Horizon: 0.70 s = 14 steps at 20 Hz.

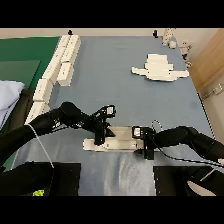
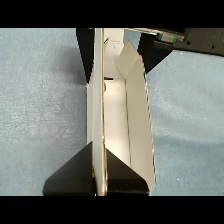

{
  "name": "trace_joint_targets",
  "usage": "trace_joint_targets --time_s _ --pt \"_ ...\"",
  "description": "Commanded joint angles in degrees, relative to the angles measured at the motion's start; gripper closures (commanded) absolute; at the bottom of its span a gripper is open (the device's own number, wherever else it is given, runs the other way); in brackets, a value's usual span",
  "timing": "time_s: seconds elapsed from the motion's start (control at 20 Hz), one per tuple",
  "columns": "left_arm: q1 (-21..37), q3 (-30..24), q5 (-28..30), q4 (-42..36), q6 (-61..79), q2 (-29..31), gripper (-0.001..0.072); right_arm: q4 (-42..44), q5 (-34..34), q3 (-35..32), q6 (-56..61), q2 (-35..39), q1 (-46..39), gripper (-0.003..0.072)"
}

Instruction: Fold the box.

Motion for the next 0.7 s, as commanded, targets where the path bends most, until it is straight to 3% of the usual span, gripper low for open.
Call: trace_joint_targets --time_s 0.0,0.1,0.25,0.5,0.65 --pt "0.90 0.00 5.16 0.02 0.00 0.04 0.0695 -0.02 -0.02 0.02 0.02 -0.04 0.04 0.0172" --pt "0.98 0.00 8.94 0.00 -0.02 0.04 0.0695 -0.02 -0.02 0.02 0.02 -0.04 0.04 0.0172" --pt "0.98 0.00 9.53 0.00 0.00 0.04 0.0695 -0.02 -0.02 0.00 0.02 -0.04 0.04 0.0172" --pt "0.92 0.00 9.01 -0.22 -0.04 0.04 0.0695 -0.02 -0.02 0.00 0.02 -0.04 0.04 0.0172" --pt "0.92 0.00 4.98 -0.22 -0.02 0.04 0.0695 -0.02 -0.02 0.02 0.02 -0.04 0.04 0.0172"
